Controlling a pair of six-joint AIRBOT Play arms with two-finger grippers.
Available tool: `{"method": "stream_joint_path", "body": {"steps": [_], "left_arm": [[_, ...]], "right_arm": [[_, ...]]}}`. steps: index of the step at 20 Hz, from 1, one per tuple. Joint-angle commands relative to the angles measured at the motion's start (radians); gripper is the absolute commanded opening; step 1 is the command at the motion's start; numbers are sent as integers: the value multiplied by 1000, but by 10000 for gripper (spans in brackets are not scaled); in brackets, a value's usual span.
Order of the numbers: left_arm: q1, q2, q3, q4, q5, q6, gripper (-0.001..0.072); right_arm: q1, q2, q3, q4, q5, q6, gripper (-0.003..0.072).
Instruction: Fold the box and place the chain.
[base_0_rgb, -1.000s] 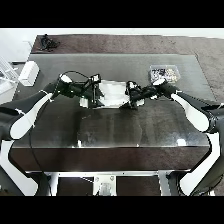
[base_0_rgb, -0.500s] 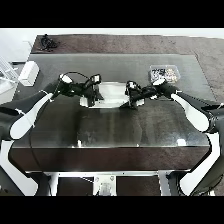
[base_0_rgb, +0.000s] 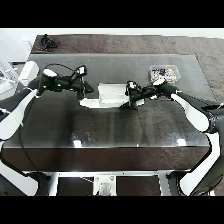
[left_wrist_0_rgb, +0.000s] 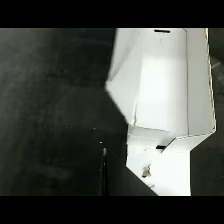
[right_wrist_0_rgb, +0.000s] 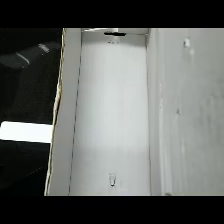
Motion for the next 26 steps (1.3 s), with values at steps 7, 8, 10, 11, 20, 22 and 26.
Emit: {"method": "stream_joint_path", "body": {"steps": [7, 8, 10, 11, 20, 22, 26], "left_arm": [[105, 225, -87, 79, 6, -564, 12], [130, 245, -113, 96, 23, -639, 13], [178, 251, -146, 98, -23, -797, 16], [196, 251, -160, 98, -50, -872, 17], [210, 241, -192, 237, -56, -1278, 18], [210, 232, -192, 235, -54, -1350, 18], [210, 193, -194, 233, -100, -1388, 19]], "right_arm": [[0, 0, 0, 0, 1, 2, 570], [0, 0, 0, 0, 1, 2, 570], [0, 0, 0, 0, 1, 2, 570], [0, 0, 0, 0, 1, 2, 570], [0, 0, 0, 0, 1, 2, 570], [0, 0, 0, 0, 1, 2, 570], [0, 0, 0, 0, 1, 2, 570]]}}
